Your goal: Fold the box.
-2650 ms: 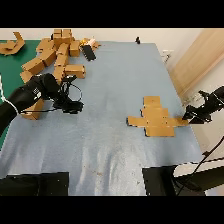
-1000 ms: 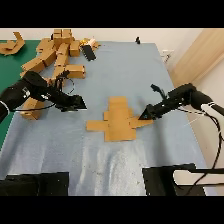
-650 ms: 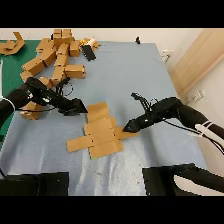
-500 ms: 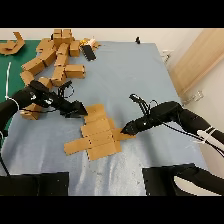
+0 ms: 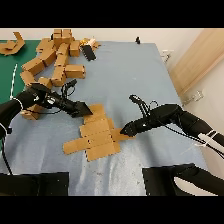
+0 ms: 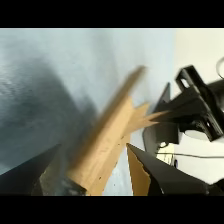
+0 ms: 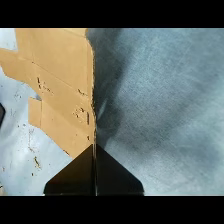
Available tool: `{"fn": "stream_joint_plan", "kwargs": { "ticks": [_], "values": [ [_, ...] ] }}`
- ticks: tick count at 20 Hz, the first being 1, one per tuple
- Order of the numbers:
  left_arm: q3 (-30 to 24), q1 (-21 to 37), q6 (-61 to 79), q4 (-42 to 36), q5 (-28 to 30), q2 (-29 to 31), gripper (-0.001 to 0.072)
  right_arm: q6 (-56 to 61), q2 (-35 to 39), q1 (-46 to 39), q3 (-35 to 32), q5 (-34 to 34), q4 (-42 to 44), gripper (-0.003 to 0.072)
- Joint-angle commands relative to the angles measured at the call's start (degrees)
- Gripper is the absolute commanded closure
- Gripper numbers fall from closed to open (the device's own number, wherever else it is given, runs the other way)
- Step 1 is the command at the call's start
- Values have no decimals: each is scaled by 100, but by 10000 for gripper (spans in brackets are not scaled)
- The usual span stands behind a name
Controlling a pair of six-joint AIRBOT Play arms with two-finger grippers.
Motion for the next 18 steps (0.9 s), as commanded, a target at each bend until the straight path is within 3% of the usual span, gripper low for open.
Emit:
{"fn": "stream_joint_plan", "kwargs": {
  "ticks": [1, 2, 3, 4, 18],
  "values": [
    [-2, -33, 560, -223, -546, -11, 128, 109, 9, 9, -4, 31, -83, 681],
    [-2, -33, 584, -221, -623, -13, 262, 149, 7, 9, -4, 44, -109, 681],
    [-2, -33, 763, -221, -748, -13, 451, 179, 9, 9, -4, 46, -149, 681],
    [-2, -33, 852, -223, -804, -13, 474, 225, 7, 9, -4, 46, -173, 681],
    [-2, -240, 911, -254, -835, -376, 476, 282, 9, 9, -4, 37, -175, 681]
  ]
}}
